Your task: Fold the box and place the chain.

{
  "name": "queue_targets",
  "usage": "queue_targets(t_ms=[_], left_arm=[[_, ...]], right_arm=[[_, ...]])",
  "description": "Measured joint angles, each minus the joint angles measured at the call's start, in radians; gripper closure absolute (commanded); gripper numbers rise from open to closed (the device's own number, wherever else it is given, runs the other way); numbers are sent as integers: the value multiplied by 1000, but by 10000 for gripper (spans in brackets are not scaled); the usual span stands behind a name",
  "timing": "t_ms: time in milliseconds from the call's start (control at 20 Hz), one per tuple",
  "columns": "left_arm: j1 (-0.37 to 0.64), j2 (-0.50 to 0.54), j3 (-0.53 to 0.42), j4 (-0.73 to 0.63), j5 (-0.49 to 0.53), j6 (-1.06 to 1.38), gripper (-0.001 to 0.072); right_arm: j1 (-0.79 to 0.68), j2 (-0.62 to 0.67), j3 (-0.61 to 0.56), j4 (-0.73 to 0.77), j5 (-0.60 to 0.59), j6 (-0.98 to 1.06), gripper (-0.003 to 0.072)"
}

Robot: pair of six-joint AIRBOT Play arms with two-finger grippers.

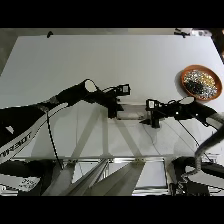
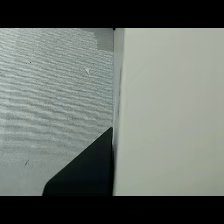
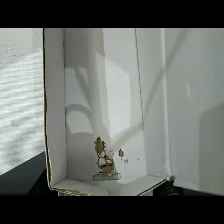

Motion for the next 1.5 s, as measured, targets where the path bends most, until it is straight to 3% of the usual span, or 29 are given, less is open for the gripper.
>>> queue_targets(t_ms=[100, 150, 250, 300, 550, 750, 800, 850, 900, 950, 1100, 1300, 1500], left_arm=[[0, 0, 0, 0, 0, 0, 694], [0, 1, 0, 1, 2, 0, 644], [0, 2, -2, 36, 16, -2, 239], [2, 13, -1, 33, 17, -3, 155], [3, 98, 0, 149, 12, -50, 136], [27, 222, 0, 309, -26, -174, 142], [40, 254, 1, 332, -35, -214, 175], [58, 288, 1, 359, -57, -263, 306], [76, 316, 1, 376, -70, -310, 536], [94, 344, 1, 383, -94, -350, 701], [116, 388, 0, 387, -179, -416, 705], [65, 374, -6, 306, -248, -399, 705], [-19, 319, -8, 140, -187, -322, 705]], right_arm=[[0, 0, 0, 0, 0, 0, 369], [0, 0, 0, 0, 0, 0, 369], [2, 0, 0, 2, -5, -2, 369], [2, -1, 0, 2, -4, -2, 369], [2, -1, 0, 1, -2, 0, 369], [2, -1, 0, 1, -1, 0, 369], [2, -1, 0, 1, -1, 0, 369], [2, -1, 0, 0, -1, 0, 369], [2, 0, 0, 0, 0, 0, 369], [2, -1, 0, 0, 0, 0, 369], [2, 0, 0, 0, 0, 0, 369], [2, 0, 0, 0, 1, 0, 369], [2, -1, 0, 0, 1, 0, 369]])
